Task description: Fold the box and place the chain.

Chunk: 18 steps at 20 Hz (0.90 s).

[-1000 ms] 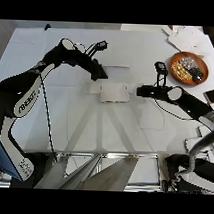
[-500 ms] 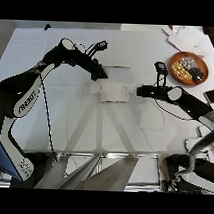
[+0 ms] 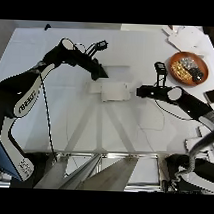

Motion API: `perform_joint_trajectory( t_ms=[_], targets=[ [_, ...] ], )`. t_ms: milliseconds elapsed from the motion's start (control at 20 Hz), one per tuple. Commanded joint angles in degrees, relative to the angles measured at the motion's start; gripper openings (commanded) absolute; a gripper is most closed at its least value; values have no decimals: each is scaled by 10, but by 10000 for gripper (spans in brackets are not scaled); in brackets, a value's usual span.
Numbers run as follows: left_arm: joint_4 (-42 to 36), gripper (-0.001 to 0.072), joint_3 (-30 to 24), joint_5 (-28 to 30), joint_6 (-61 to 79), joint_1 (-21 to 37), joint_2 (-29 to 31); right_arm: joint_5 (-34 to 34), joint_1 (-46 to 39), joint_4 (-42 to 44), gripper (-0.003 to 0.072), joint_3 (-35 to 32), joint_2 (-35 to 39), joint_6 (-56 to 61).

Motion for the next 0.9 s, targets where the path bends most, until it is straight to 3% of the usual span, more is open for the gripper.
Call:
perform_joint_trajectory(
  t_ms=[0, 150, 350, 650, 850],
  targets=[
    [1, 13, 0, -7, -3, 0, 0, 2, 0, 0, 512, 1, 4, 0],
    [4, 10, 0, -18, -27, 1, 7, 35, 0, 0, 528, 6, 36, 0],
    [81, 5, 0, -34, -70, 5, 59, 87, 0, -29, 528, 8, 142, 0],
    [111, 1, -2, -84, -115, 48, 171, 93, -36, -178, 527, 8, 308, 60],
    [125, 1, -11, -92, -141, 49, 221, 90, -53, -191, 528, 8, 350, 60]
  ],
)
